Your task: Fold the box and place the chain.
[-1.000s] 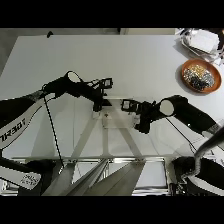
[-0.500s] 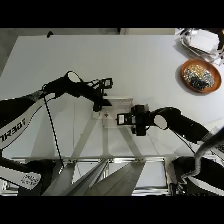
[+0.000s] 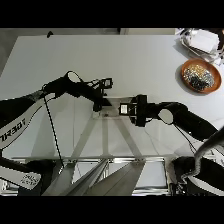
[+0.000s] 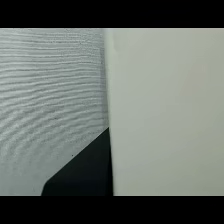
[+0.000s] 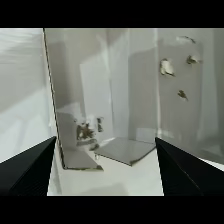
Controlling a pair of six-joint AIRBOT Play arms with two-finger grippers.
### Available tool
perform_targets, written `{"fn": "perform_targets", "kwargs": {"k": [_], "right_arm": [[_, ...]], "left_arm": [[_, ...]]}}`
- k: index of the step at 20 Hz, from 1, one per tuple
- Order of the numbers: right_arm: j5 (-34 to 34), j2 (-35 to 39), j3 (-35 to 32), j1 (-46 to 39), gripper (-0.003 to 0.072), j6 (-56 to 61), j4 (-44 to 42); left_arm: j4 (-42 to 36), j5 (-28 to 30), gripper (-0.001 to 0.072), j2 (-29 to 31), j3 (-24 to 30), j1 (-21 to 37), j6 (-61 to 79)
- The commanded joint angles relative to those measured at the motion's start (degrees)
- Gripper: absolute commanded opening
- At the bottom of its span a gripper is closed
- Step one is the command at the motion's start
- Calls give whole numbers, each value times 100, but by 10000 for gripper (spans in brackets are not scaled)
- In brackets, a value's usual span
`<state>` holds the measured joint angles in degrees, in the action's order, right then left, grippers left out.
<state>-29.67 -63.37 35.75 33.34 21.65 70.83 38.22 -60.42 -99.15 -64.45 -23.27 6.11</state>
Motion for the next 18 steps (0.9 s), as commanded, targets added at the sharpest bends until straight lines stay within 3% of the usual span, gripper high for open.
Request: {"fn": "perform_targets", "kwargs": {"k": [1,6,18], "right_arm": [[-138,28,37,-262,700,-275,-374],[-393,26,37,-533,699,-319,-866],[-748,-586,46,-1215,699,-2730,-3143]], "left_arm": [[0,0,12,-4,2,-2,2],[0,-2,12,-4,2,-4,2],[0,-2,12,-4,2,-4,2]]}}
